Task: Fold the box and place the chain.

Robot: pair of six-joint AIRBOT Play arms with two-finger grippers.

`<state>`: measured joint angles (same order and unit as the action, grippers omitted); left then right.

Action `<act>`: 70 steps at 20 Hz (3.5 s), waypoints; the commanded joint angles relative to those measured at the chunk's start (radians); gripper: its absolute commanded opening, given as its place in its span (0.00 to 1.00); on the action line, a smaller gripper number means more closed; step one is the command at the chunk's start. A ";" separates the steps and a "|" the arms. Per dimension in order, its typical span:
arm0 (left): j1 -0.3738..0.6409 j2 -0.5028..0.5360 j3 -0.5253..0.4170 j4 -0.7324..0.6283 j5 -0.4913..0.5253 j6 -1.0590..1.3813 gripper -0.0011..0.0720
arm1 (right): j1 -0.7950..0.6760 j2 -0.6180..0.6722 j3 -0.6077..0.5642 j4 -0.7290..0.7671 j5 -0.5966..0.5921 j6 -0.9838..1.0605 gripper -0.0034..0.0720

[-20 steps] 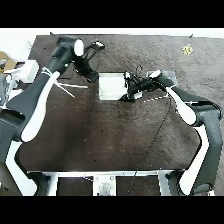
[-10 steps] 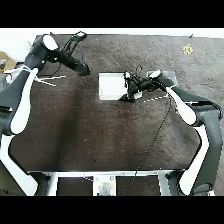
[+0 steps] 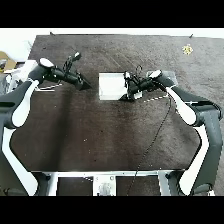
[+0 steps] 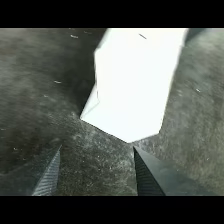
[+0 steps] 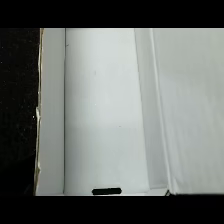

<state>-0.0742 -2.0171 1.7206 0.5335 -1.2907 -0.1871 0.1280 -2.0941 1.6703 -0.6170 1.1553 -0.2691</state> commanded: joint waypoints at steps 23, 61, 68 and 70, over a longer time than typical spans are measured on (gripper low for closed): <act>-0.056 -0.160 0.026 -0.130 -0.063 0.527 0.98 | 0.000 0.000 0.000 0.000 0.000 0.000 0.69; -0.135 -0.201 0.023 -0.177 0.061 0.529 1.00 | 0.000 0.000 0.000 0.000 0.000 0.000 0.69; -0.136 -0.204 0.024 -0.197 0.079 0.562 1.00 | 0.000 0.000 0.000 0.000 0.000 0.000 0.69; -0.136 -0.204 0.024 -0.193 0.077 0.562 1.00 | 0.000 0.000 0.000 0.000 0.000 0.000 0.69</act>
<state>-0.2092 -2.2200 1.7447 0.3359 -1.2209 0.3702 0.1280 -2.0941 1.6703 -0.6170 1.1549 -0.2691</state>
